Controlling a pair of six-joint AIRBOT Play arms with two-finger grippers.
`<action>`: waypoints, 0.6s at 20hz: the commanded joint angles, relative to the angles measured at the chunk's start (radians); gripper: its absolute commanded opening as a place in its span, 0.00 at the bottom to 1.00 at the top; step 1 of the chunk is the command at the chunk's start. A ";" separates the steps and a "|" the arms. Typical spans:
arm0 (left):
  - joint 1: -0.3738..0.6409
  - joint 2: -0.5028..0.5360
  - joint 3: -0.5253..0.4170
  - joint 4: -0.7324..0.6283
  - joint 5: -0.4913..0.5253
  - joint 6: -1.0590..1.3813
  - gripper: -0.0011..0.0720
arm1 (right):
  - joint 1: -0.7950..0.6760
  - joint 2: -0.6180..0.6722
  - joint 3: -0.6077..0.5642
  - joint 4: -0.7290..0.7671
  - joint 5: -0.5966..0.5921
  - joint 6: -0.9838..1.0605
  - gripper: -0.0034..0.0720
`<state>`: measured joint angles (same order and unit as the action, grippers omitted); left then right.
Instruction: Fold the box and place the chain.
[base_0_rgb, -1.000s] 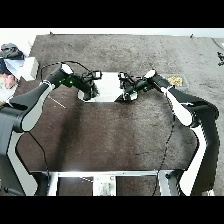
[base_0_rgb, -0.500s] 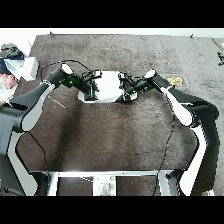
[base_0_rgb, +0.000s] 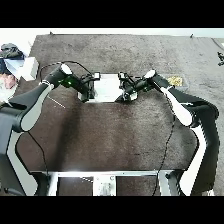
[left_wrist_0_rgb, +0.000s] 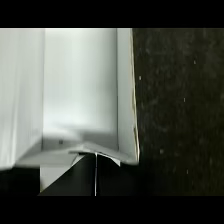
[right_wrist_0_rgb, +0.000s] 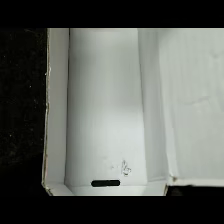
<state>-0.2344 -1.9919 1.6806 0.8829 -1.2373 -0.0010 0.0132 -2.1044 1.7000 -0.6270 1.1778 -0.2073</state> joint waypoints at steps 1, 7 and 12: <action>0.044 0.005 0.023 0.007 -0.061 -0.041 0.03 | 0.000 0.000 0.000 -0.001 0.001 -0.001 0.76; 0.092 0.052 0.105 -0.006 -0.139 -0.311 0.02 | 0.000 0.000 0.000 -0.001 0.001 -0.001 0.76; 0.211 0.164 0.093 -0.125 -0.068 -0.617 0.02 | 0.000 0.000 0.000 -0.001 0.001 -0.001 0.76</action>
<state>-0.0795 -1.8797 1.7771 0.8261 -1.3163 -0.4324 0.0132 -2.1044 1.7000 -0.6277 1.1778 -0.2077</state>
